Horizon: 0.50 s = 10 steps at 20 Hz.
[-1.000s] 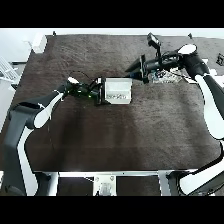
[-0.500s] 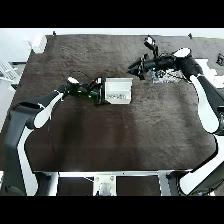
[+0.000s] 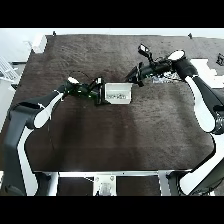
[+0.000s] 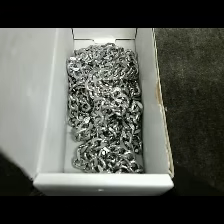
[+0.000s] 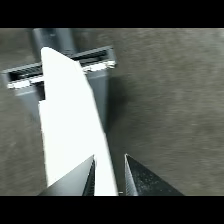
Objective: Fold the box and place the chain.
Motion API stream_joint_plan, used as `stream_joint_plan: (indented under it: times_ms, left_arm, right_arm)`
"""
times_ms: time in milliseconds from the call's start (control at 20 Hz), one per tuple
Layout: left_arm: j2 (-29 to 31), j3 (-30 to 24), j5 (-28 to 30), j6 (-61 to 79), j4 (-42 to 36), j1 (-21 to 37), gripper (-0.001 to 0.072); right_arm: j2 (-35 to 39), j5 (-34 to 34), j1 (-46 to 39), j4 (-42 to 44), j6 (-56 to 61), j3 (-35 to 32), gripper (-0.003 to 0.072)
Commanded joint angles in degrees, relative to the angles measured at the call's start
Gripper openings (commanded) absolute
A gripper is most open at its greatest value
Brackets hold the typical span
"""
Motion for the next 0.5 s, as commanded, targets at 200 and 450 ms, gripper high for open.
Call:
stream_joint_plan:
  times_ms: [200,450]
  left_arm:
    - [0.0,0.0,0.0,0.0,0.0,0.0,0.0472]
    - [0.0,0.0,0.0,0.0,0.0,0.0,0.0471]
  right_arm:
    - [3.5,7.7,1.3,-0.5,1.7,-2.1,0.02]
    - [4.7,-4.7,0.8,-0.6,-2.1,-8.0,0.0201]
